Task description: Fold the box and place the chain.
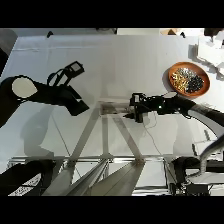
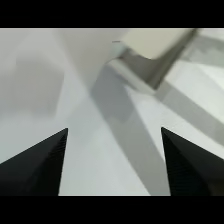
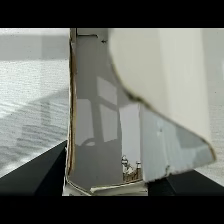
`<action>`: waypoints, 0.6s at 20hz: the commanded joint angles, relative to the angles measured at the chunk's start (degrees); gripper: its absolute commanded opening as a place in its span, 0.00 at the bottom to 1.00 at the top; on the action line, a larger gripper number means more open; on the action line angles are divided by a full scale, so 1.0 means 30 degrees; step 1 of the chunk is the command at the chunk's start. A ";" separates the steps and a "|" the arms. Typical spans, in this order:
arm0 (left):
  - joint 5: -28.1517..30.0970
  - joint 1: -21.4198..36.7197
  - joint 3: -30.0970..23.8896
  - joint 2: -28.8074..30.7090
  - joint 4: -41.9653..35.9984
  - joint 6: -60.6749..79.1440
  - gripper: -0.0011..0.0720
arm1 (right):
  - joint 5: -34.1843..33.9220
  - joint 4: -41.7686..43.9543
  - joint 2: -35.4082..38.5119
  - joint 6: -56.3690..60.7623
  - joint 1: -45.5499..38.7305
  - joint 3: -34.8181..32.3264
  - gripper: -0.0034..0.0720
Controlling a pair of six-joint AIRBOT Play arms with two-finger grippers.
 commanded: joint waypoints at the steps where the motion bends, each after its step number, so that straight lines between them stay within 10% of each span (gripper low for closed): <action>1: 0.0182 0.1428 -0.1115 -0.1785 -0.6222 1.1213 0.97 | 0.0007 0.0007 0.0007 0.0000 -0.0007 0.0007 0.58; 12: -0.0525 0.3060 -0.1115 -0.8692 -1.0163 2.3904 0.97 | 0.0007 0.0007 0.0007 0.0000 -0.0007 0.0007 0.58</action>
